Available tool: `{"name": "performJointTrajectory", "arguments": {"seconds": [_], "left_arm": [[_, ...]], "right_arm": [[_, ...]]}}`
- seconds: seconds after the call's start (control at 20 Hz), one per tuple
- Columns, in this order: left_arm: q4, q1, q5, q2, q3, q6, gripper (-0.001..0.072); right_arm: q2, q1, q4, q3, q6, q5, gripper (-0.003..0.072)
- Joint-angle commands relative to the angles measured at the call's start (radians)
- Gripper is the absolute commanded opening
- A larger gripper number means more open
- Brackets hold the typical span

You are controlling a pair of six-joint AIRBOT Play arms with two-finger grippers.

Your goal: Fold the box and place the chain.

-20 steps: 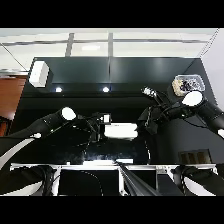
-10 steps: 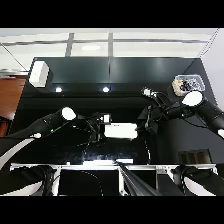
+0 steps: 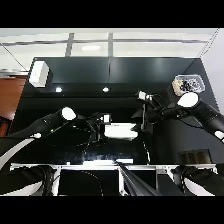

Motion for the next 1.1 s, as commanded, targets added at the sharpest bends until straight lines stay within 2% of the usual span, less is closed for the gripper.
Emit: {"name": "performJointTrajectory", "arguments": {"seconds": [0.0,0.7,1.05], "left_arm": [[0.000,0.000,0.002,0.000,0.001,0.000,0.0440],[0.000,0.000,0.002,0.000,0.001,0.000,0.0440],[0.000,0.000,0.002,0.000,0.001,0.000,0.0440]], "right_arm": [[0.000,0.050,-0.067,0.000,-0.027,-0.050,0.0689],[0.000,0.130,-0.075,0.000,-0.018,0.002,0.0689],[0.000,0.132,-0.119,0.000,0.032,-0.025,0.0690]]}}
